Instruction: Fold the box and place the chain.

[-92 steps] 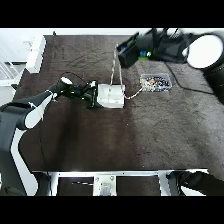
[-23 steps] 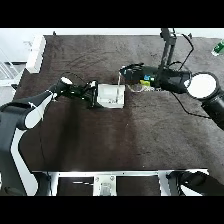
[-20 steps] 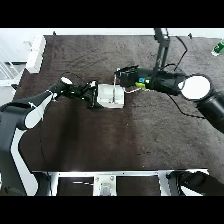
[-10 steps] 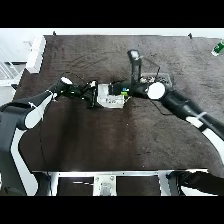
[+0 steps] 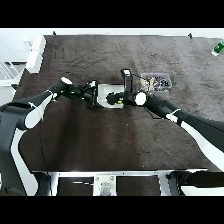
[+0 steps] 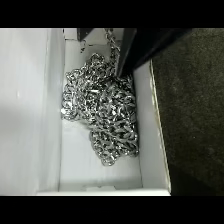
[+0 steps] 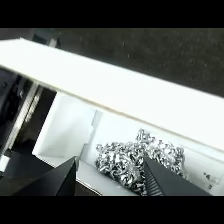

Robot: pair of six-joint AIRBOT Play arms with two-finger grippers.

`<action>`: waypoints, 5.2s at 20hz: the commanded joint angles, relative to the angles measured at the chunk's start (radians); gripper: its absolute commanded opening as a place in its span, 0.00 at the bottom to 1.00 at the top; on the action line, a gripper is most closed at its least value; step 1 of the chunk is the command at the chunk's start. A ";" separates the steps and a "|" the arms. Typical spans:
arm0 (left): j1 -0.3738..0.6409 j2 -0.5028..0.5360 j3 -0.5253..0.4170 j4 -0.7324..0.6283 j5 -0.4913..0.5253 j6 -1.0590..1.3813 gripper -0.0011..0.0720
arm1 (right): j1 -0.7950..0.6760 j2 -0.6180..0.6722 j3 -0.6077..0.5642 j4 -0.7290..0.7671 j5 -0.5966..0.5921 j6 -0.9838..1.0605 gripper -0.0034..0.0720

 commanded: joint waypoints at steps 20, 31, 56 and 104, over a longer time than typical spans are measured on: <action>0.000 0.000 0.000 0.000 0.000 0.000 0.57 | -0.385 -0.062 -0.085 0.004 -0.068 0.053 0.75; 0.000 0.000 0.000 -0.002 0.000 0.000 0.57 | -0.368 -0.229 0.088 0.058 -0.051 0.056 0.17; 0.000 0.000 0.000 -0.003 0.000 0.000 0.57 | -0.021 0.390 -0.034 0.052 0.116 -0.023 0.06; 0.000 0.000 0.000 -0.003 0.000 0.000 0.57 | -0.431 0.034 -0.147 -0.030 -0.041 0.030 0.78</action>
